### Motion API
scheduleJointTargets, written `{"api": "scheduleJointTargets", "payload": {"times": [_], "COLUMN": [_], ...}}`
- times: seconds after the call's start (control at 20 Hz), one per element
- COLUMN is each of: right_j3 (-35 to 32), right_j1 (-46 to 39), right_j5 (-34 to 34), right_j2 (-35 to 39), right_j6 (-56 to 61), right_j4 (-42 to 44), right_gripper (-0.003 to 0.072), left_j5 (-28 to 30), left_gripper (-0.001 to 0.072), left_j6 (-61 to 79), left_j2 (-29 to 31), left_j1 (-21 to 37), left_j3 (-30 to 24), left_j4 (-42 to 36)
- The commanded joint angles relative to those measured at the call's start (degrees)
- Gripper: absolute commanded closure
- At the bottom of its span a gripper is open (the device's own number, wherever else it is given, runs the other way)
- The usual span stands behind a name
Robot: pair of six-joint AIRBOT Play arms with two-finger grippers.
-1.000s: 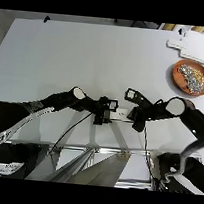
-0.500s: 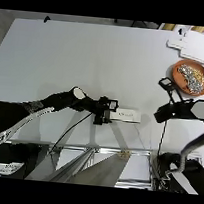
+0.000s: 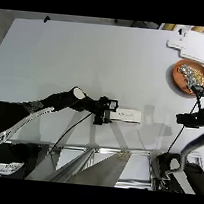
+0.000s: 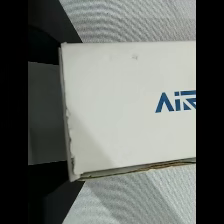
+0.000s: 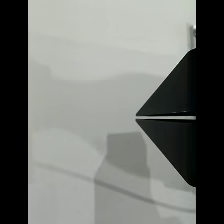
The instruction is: Fold the box and place the chain.
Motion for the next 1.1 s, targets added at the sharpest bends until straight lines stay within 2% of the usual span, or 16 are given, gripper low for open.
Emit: {"api": "scheduleJointTargets", "payload": {"times": [0.0, 0.35, 0.55, 0.7, 0.85, 0.95, 1.05], "right_j3": [0.0, 0.0, 0.0, 0.0, 0.0, 0.0, 0.0], "right_j1": [-1.6, -1.6, -1.6, -1.6, -1.6, -1.6, -1.6], "right_j5": [0.7, 0.6, 0.6, 0.6, 0.6, 0.6, 0.7], "right_j2": [0.0, 0.0, 0.0, 0.0, 0.0, 0.0, 0.0], "right_j6": [0.5, 0.5, 0.5, 0.5, 0.5, 0.5, 0.5], "right_j4": [-0.5, -0.5, -0.5, -0.5, -0.5, -0.5, -0.5], "right_gripper": [0.0671, 0.0671, 0.0671, 0.0671, 0.0671, 0.0671, 0.0671], "left_j5": [0.0, -0.2, -0.1, 0.0, -0.1, -0.6, -1.4], "left_gripper": [0.0572, 0.0572, 0.0558, 0.0558, 0.0557, 0.0558, 0.0557], "left_j6": [0.0, -0.7, -10.9, -23.1, -39.2, -54.1, -72.8], "left_j2": [0.0, 0.3, 7.7, 17.4, 27.9, 34.1, 38.8], "left_j1": [0.0, 0.1, 3.4, 10.1, 20.3, 28.3, 37.1], "left_j3": [0.0, 0.0, 0.0, 0.0, 0.0, 0.0, 0.0], "left_j4": [0.0, 0.2, 3.9, 10.1, 19.1, 29.3, 43.4]}}
